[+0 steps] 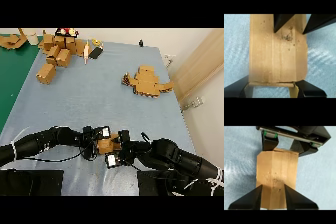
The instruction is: Fold the box.
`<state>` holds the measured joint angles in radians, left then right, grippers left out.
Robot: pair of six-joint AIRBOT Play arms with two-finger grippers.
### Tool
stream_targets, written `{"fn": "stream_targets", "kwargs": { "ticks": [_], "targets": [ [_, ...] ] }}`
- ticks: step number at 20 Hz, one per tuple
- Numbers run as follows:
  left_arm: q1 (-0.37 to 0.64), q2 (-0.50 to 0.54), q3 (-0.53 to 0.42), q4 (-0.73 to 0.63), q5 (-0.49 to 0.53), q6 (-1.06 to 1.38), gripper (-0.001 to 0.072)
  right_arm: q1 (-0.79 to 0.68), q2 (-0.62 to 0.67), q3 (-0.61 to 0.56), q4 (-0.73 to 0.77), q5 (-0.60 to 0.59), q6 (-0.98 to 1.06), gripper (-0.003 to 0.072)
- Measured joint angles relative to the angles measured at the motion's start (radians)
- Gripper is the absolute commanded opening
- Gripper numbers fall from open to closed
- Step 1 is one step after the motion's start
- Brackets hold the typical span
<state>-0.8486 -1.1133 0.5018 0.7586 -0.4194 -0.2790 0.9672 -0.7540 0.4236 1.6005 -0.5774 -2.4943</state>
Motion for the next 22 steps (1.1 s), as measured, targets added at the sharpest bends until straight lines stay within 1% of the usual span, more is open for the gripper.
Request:
{"fn": "stream_targets", "kwargs": {
  "ticks": [8, 14, 22],
  "targets": [
    [0.000, 0.000, 0.000, 0.000, 0.000, 0.000, 0.0539, 0.004, 0.001, 0.000, -0.021, 0.000, 0.009, 0.0362],
    [0.000, 0.000, 0.000, 0.000, 0.000, 0.000, 0.0539, 0.045, 0.014, -0.002, -0.109, 0.003, 0.121, 0.0362],
    [0.000, 0.000, 0.000, 0.000, 0.000, 0.000, 0.0539, 0.063, 0.052, -0.062, -0.165, 0.074, 0.240, 0.0363]
  ]
}}
